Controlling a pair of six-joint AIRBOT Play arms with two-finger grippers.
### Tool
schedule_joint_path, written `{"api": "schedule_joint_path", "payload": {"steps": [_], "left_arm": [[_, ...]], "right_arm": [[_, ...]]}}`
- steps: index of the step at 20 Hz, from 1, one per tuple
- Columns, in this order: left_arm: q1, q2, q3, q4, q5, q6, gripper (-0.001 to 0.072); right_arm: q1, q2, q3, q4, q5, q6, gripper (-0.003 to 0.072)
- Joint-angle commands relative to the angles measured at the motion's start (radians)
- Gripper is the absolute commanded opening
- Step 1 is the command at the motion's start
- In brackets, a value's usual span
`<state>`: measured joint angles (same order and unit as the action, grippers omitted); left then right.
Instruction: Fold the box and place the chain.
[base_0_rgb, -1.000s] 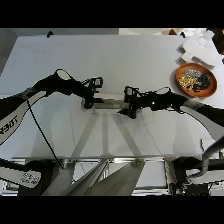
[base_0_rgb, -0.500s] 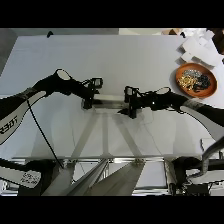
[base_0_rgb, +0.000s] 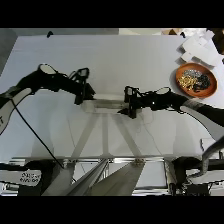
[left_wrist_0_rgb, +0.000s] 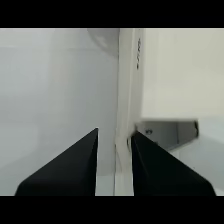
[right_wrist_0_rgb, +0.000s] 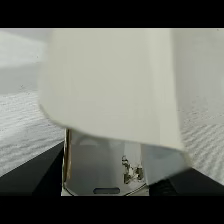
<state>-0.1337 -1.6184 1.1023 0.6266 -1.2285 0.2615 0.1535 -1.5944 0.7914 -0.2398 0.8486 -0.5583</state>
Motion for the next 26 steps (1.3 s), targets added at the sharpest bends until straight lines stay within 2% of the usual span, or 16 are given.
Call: {"api": "schedule_joint_path", "payload": {"steps": [1, 3, 4, 5, 7, 10, 13, 15, 17, 20, 23, 24, 26], "left_arm": [[0.095, 0.050, 0.000, 0.010, -0.132, -0.003, 0.0226], [0.122, 0.074, 0.000, 0.019, -0.183, -0.056, 0.0178], [0.120, 0.082, 0.000, 0.014, -0.231, -0.099, 0.0034], [0.111, 0.084, 0.000, 0.010, -0.299, -0.122, 0.0004], [0.078, 0.083, -0.006, 0.010, -0.343, -0.173, 0.0004], [-0.003, 0.082, -0.042, 0.018, -0.326, -0.240, 0.0004], [-0.077, 0.082, -0.071, 0.010, -0.228, -0.240, 0.0004], [-0.089, 0.082, -0.071, -0.062, -0.134, -0.240, 0.0005], [-0.083, 0.082, -0.071, -0.110, 0.015, -0.245, 0.0004], [-0.083, 0.080, -0.071, -0.111, 0.233, -0.324, 0.0005], [-0.083, 0.080, -0.071, -0.117, 0.402, -0.430, 0.0009], [-0.083, 0.079, -0.071, -0.117, 0.442, -0.496, 0.0009], [-0.083, 0.067, -0.071, -0.115, 0.453, -0.556, 0.0009]], "right_arm": [[0.001, 0.000, 0.000, 0.000, 0.001, 0.000, 0.0439], [0.001, 0.000, 0.000, 0.000, 0.001, 0.000, 0.0439], [0.001, 0.000, 0.000, 0.000, 0.001, 0.000, 0.0439], [0.001, 0.000, 0.000, 0.000, 0.001, 0.000, 0.0439], [0.001, 0.000, 0.000, 0.000, 0.001, 0.000, 0.0439], [0.001, 0.000, 0.000, 0.000, 0.001, 0.000, 0.0439], [0.001, 0.000, 0.000, 0.000, 0.001, 0.000, 0.0439], [0.001, 0.000, 0.000, 0.000, 0.001, 0.000, 0.0439], [0.001, 0.000, 0.000, 0.000, 0.001, 0.000, 0.0439], [0.001, 0.000, 0.000, 0.000, 0.001, 0.000, 0.0439], [0.001, 0.000, 0.000, 0.000, 0.001, 0.000, 0.0439], [0.001, 0.000, 0.000, 0.000, 0.001, 0.000, 0.0439], [0.001, 0.000, 0.000, 0.000, 0.001, 0.000, 0.0439]]}}
